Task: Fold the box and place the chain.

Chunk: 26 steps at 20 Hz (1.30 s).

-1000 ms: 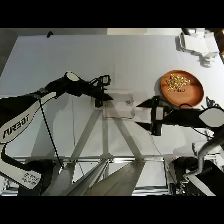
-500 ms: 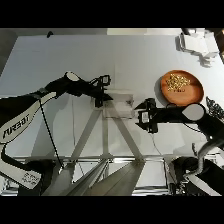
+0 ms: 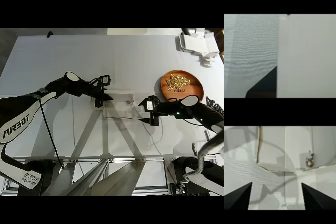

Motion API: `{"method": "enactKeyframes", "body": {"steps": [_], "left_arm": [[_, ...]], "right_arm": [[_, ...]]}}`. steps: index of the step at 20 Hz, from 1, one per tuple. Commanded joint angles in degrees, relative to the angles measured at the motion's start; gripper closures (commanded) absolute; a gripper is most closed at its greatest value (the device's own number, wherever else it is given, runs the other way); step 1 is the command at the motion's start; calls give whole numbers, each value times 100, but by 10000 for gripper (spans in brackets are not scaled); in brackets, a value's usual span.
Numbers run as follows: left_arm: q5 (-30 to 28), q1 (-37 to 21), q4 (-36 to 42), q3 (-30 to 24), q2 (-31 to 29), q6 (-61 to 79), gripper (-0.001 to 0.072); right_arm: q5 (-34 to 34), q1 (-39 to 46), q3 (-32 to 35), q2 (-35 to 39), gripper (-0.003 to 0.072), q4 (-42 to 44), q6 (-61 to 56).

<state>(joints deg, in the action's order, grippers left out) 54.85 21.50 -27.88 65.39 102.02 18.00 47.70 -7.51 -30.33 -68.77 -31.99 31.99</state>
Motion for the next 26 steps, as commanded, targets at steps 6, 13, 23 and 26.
{"method": "enactKeyframes", "body": {"steps": [6,13,23,26], "left_arm": [[0,4,0,-2,4,0,704],[0,4,0,-2,4,0,704],[0,4,0,-2,4,0,704],[0,4,0,-2,4,0,704]], "right_arm": [[-400,-87,11,-518,-16,957,155],[-385,-387,85,-518,-22,1032,125],[-669,-385,177,-516,-20,2490,-579],[-831,-385,175,-518,-19,2422,-1224]]}}
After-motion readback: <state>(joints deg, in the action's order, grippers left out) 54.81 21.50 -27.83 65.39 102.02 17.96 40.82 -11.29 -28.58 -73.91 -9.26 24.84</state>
